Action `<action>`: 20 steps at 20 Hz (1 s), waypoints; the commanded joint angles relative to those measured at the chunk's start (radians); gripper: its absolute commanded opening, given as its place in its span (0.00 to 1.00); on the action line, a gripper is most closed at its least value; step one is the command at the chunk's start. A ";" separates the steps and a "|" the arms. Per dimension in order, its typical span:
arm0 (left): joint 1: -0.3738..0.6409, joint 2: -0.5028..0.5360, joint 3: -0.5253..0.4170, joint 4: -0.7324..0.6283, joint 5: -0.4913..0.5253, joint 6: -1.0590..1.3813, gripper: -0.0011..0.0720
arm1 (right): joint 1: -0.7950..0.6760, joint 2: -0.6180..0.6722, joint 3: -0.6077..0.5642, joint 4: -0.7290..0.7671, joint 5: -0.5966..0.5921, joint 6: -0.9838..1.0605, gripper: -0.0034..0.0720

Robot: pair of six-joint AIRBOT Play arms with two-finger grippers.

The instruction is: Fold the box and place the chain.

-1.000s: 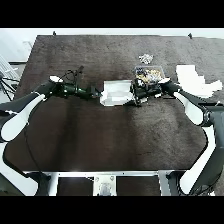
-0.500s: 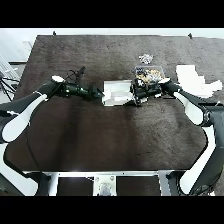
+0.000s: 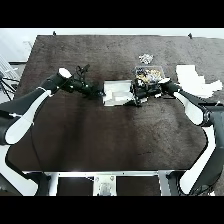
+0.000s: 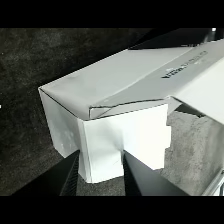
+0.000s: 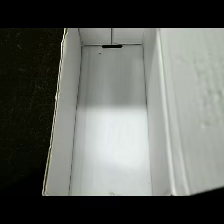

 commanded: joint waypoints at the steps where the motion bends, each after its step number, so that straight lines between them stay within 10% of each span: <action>1: -0.017 0.001 0.029 0.077 0.004 -0.092 0.46 | 0.001 0.000 0.000 0.000 0.000 0.000 0.82; 20: -0.105 -0.003 0.109 0.294 0.041 -0.301 0.46 | -0.002 0.000 0.000 0.000 0.000 0.000 0.82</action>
